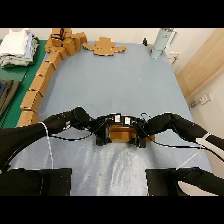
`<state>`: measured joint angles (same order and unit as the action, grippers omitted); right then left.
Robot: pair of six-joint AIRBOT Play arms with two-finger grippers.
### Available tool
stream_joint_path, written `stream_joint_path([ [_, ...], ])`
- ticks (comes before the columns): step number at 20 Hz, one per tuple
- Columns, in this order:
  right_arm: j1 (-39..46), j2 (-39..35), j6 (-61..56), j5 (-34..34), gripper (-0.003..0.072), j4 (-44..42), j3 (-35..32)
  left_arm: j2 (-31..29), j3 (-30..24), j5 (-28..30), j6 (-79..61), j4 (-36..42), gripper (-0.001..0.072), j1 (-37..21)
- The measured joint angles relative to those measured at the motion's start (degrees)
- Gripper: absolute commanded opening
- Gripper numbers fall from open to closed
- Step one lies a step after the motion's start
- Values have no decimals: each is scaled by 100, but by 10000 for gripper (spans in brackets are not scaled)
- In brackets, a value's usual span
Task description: Fold the box.
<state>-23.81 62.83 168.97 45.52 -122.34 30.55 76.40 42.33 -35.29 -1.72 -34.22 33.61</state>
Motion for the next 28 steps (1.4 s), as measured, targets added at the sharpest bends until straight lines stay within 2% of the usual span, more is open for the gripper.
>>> stream_joint_path([
  [16, 0, 0, 0, 0, 591, 2, 0, 7, -175, 162, 0, 221, 690, 0],
  [17, 0, 0, 0, 0, 590, 2, 0, 7, -175, 168, 2, 236, 591, 0],
  [18, 0, 0, 0, 0, 591, 2, 0, 7, -175, 175, 0, 240, 524, 0],
  [28, 0, 0, 0, 13, 590, 7, 0, 7, -175, 111, -129, 249, 524, 28],
])
